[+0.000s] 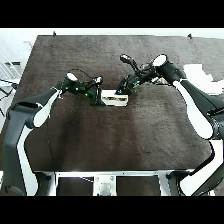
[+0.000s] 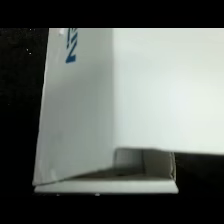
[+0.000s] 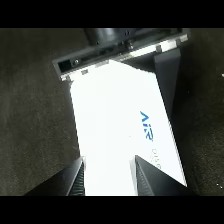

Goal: Fold the box and place the chain.

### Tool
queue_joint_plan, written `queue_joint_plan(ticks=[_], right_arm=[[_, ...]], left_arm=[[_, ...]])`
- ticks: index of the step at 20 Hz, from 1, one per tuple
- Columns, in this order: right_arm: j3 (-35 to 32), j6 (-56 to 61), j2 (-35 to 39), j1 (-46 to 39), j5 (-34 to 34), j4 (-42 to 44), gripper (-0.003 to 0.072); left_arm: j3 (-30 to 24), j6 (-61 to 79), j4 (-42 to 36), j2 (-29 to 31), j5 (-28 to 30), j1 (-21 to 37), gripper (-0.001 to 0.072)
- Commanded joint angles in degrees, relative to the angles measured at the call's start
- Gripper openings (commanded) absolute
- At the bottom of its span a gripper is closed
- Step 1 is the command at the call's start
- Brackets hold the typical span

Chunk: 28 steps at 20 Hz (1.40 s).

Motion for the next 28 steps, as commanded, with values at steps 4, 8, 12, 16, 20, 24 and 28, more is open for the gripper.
queue_joint_plan(ticks=[4, 8, 12, 16, 20, 24, 28], right_arm=[[-0.1, -0.2, -1.0, 0.2, -3.3, -2.2, 0.0371], [-0.1, -0.2, -0.9, 0.2, -5.1, -2.2, 0.0371], [-0.1, -2.0, -0.9, 0.2, -6.0, -2.1, 0.0368], [-0.1, -2.2, -0.9, 0.2, -5.9, -2.1, 0.0299], [-0.1, -2.2, -0.9, 0.3, -5.2, -2.1, 0.0275], [-0.2, -2.1, -0.9, 1.3, -2.9, -2.3, 0.0202], [-1.5, -2.2, -0.9, 1.4, -3.0, -2.4, 0.0148]], left_arm=[[0.0, 0.0, 0.0, 0.0, 0.0, 0.0, 0.0457], [0.0, 0.0, 0.0, 0.0, 0.0, 0.0, 0.0457], [0.0, 0.0, 0.0, 0.0, 0.0, 0.0, 0.0457], [0.0, 0.0, 0.0, 0.0, 0.0, 0.0, 0.0457], [0.0, 0.0, 0.0, 0.0, 0.0, 0.0, 0.0457], [0.0, 0.0, 0.0, 0.0, 0.0, 0.0, 0.0457], [0.0, 0.0, 0.0, 0.0, 0.0, 0.0, 0.0457]])
